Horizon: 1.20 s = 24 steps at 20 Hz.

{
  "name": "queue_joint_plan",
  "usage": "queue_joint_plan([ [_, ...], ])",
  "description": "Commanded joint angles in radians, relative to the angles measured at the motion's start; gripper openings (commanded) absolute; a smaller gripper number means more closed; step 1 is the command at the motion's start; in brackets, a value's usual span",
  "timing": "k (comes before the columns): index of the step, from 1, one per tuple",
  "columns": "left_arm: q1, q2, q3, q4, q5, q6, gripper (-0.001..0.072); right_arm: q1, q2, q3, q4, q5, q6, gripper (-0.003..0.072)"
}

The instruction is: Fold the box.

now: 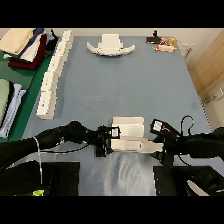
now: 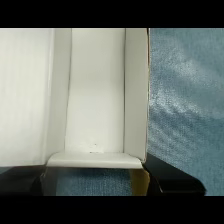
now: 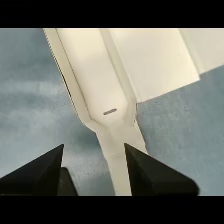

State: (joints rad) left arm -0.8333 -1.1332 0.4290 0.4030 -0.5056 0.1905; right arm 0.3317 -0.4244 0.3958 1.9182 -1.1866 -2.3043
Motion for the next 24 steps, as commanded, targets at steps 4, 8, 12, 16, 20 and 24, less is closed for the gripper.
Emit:
queue_joint_plan([
  [4,0.0,0.0,0.0,0.0,0.0,0.0,0.0596,0.001,-0.047,-0.147,-0.008,0.242,-0.272,0.0598],
  [8,0.0,0.0,0.0,0.0,0.0,0.0,0.0596,0.001,-0.107,-0.151,0.011,0.388,-0.343,0.0597],
  [12,0.0,0.0,0.0,0.0,0.0,0.0,0.0596,0.001,-0.141,-0.151,0.147,0.401,-0.423,0.0582],
  [16,0.0,0.0,0.0,0.0,0.0,0.0,0.0596,0.001,-0.149,-0.151,0.217,0.383,-0.455,0.0313],
  [20,0.0,0.0,0.0,0.0,0.0,0.0,0.0596,0.001,-0.167,-0.151,0.219,0.378,-0.457,0.0191],
  [24,0.0,0.0,0.0,0.0,0.0,0.0,0.0596,0.04,-0.187,-0.151,0.234,0.409,-0.465,0.0161],
])
